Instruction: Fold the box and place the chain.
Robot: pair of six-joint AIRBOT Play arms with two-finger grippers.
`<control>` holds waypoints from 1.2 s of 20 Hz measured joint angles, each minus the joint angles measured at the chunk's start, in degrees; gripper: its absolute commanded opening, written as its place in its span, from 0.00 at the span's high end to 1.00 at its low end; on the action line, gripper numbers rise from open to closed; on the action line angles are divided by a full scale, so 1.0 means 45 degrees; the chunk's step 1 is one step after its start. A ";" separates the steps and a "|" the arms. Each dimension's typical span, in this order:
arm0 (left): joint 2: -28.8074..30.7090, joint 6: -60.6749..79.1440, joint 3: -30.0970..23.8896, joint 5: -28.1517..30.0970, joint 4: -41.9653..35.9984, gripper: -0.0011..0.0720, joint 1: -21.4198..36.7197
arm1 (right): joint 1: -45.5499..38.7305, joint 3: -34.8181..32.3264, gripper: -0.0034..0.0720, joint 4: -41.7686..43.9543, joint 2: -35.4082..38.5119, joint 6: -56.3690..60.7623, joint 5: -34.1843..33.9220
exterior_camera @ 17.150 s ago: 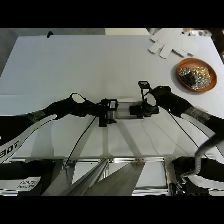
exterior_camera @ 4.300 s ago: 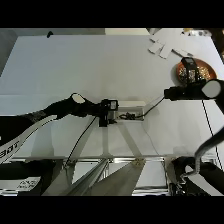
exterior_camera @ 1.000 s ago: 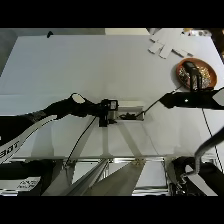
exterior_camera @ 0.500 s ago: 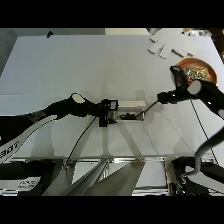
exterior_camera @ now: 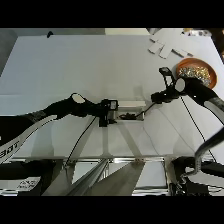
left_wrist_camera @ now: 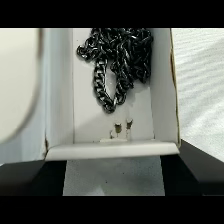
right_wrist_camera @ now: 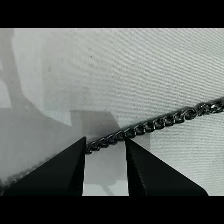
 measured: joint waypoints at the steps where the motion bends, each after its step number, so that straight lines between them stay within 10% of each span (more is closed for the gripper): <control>1: 0.0005 0.0000 0.0000 0.0000 0.0000 0.61 0.0000 | 0.0010 0.0010 0.61 -0.0044 -0.0024 0.0053 0.0015; 4: 0.0005 0.0000 0.0000 0.0000 0.0000 0.61 0.0000 | 0.0024 0.0039 0.62 -0.0180 -0.0141 0.0189 -0.0058; 7: 0.0000 0.0000 0.0000 0.0000 0.0005 0.61 0.0000 | 0.0019 0.0044 0.94 -0.0442 -0.0301 0.0238 -0.0476; 14: 0.0000 0.0000 0.0000 0.0000 0.0000 0.61 0.0000 | 0.0049 0.0019 0.94 -0.0408 0.0413 -0.0253 0.0039; 24: 0.0000 0.0000 0.0000 0.0000 0.0000 0.61 0.0000 | 0.0039 0.0034 0.94 0.0529 0.5576 -0.0855 0.2093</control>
